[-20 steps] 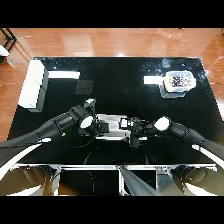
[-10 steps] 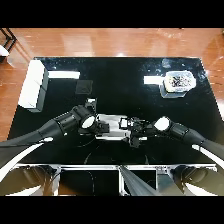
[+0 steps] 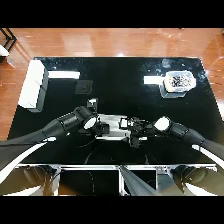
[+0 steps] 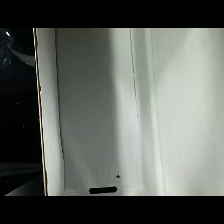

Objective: Fold the box and place the chain.

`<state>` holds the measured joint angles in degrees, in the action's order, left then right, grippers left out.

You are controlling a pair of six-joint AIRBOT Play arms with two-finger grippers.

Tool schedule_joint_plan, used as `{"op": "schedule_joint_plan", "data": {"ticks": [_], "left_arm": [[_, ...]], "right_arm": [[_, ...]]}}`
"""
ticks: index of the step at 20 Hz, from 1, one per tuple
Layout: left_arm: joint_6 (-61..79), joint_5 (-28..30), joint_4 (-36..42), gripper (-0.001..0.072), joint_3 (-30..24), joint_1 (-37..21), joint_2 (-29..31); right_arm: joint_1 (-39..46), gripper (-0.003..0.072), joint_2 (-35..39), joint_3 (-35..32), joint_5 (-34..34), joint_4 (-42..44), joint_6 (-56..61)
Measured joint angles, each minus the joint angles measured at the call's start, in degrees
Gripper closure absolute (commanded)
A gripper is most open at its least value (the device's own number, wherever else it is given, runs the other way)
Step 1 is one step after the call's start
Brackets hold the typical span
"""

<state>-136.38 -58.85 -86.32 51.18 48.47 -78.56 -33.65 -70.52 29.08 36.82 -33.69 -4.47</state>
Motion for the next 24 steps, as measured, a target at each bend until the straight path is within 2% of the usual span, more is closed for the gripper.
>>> {"op": "schedule_joint_plan", "data": {"ticks": [3, 4, 8, 9, 10, 15, 16, 20, 21, 24], "left_arm": [[0.11, 0.13, -0.02, 0.0415, 0.00, 0.39, -0.46], [0.11, 0.13, -0.04, 0.0462, 0.02, 0.44, -0.57], [0.09, 0.26, 0.00, 0.0515, 0.04, 0.59, -0.72], [0.09, 0.22, -0.02, 0.0554, 0.04, 0.59, -0.79], [0.11, 0.17, -0.11, 0.0687, 0.04, 0.59, -0.83], [0.98, 0.07, 0.07, 0.0681, 0.09, 0.63, -1.09], [1.01, 0.09, 0.24, 0.0644, 0.09, 0.63, -1.14], [1.03, -0.90, 0.37, 0.0125, 0.35, 0.59, -1.22], [1.05, -1.92, -0.04, 0.0079, 0.52, 0.57, -1.27], [1.03, -2.38, -0.20, 0.0079, 0.98, 0.52, -1.27]], "right_arm": [[-0.02, 0.0340, 0.00, -0.02, 0.00, 0.00, 0.00], [-0.02, 0.0340, 0.00, -0.02, 0.00, 0.00, 0.00], [0.00, 0.0340, 0.00, 0.00, 0.00, 0.00, -0.02], [-0.02, 0.0340, 0.00, 0.00, 0.00, 0.00, 0.00], [-0.02, 0.0340, 0.00, -0.02, 0.00, 0.00, 0.00], [-0.02, 0.0340, 0.00, 0.00, 0.00, 0.00, -0.02], [-0.02, 0.0340, 0.00, 0.00, 0.00, 0.00, -0.02], [0.00, 0.0340, 0.00, 0.00, 0.09, -0.09, -0.02], [0.00, 0.0340, 0.00, 0.00, 0.09, -0.11, -0.02], [0.00, 0.0340, 0.04, 0.00, 0.09, -0.24, -0.02]]}}
